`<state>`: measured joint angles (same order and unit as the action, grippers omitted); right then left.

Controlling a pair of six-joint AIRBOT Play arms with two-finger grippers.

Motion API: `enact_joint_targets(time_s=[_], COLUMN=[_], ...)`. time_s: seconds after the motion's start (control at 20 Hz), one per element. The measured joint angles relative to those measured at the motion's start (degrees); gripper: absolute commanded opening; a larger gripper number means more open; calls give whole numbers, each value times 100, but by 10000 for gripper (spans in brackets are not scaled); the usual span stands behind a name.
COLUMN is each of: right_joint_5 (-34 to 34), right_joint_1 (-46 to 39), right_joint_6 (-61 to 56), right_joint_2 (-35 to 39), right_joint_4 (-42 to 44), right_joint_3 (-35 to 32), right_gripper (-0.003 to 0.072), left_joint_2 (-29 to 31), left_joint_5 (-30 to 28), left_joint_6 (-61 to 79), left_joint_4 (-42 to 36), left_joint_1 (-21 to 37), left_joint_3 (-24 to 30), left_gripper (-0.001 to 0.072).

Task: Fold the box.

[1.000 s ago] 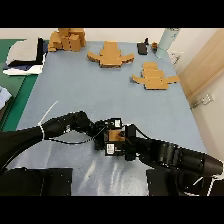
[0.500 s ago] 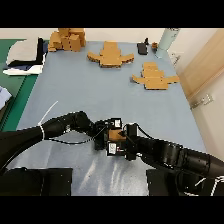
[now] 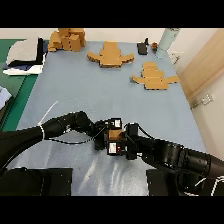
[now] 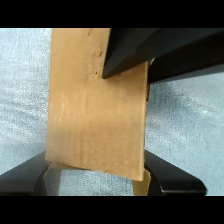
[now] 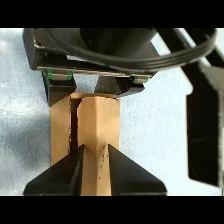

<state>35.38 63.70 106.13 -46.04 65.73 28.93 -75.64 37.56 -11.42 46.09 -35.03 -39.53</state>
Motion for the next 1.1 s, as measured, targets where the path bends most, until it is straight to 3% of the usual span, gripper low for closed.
enact_joint_targets(time_s=[0.95, 1.05, 1.1], right_joint_5=[4, 4, 9], right_joint_1=[-2, -2, -2], right_joint_6=[-20, -20, -20], right_joint_2=[-116, -116, -114], right_joint_4=[527, 592, 627], right_joint_3=[-31, -44, -46], right_gripper=[231, 249, 350], left_joint_2=[0, 0, 0], left_joint_5=[-2, 0, -2], left_joint_6=[2, 0, 2], left_joint_4=[0, 0, 0], left_joint_1=[0, 0, 0], left_joint_3=[0, 0, 0], left_gripper=[427, 427, 427])
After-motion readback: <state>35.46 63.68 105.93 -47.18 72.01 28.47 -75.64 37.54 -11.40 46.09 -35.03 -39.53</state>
